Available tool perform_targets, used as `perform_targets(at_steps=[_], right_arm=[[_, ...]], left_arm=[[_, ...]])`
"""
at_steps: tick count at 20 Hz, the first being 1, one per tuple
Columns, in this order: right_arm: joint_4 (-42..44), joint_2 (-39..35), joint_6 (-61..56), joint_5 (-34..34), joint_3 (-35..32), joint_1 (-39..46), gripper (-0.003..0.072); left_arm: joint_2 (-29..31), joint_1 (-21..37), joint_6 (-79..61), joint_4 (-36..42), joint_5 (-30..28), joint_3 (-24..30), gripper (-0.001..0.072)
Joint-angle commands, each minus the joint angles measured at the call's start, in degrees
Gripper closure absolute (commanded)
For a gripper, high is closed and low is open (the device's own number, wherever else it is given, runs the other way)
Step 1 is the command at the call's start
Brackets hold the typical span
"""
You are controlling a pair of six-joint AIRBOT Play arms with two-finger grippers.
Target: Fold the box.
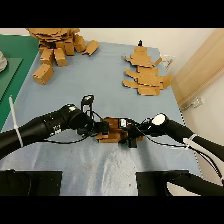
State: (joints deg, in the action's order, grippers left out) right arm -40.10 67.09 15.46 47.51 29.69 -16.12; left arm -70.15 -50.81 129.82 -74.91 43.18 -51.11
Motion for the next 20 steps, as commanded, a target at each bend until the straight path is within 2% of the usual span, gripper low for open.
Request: perform_targets(at_steps=[1,5,9,10,11,16,17,18,20], right_arm=[[0.0,0.0,0.0,0.0,0.0,0.0,0.0217],[0.0,0.0,0.0,0.0,0.0,0.0,0.0217],[0.0,0.0,0.0,0.0,0.0,0.0,0.0218],[0.0,0.0,0.0,0.0,0.0,0.0,0.0218],[0.0,0.0,0.0,0.0,0.0,0.0,0.0218],[0.0,0.0,0.0,0.0,0.0,0.0,0.0217],[0.0,0.0,0.0,0.0,0.0,0.0,0.0217],[0.0,0.0,0.0,0.0,0.0,0.0,0.0217],[0.0,0.0,0.0,0.0,0.0,0.0,0.0218]], left_arm=[[-3.9,-1.4,3.3,-3.6,2.5,-2.7,0.0073],[-8.4,-3.2,3.3,-4.1,3.2,-5.9,0.0073],[-12.5,-3.8,6.6,-7.6,9.9,-9.4,0.0074],[-13.1,-4.0,8.2,-8.9,10.7,-10.1,0.0127],[-13.7,-4.2,8.4,-9.9,11.3,-11.1,0.0143],[-14.5,-4.2,9.2,-13.9,12.1,-13.5,0.0146],[-14.5,-4.2,9.0,-13.9,12.2,-13.5,0.0275],[-14.5,-4.2,8.6,-13.6,12.0,-13.5,0.0362],[-14.5,-4.6,7.4,-13.1,11.6,-13.5,0.0357]])
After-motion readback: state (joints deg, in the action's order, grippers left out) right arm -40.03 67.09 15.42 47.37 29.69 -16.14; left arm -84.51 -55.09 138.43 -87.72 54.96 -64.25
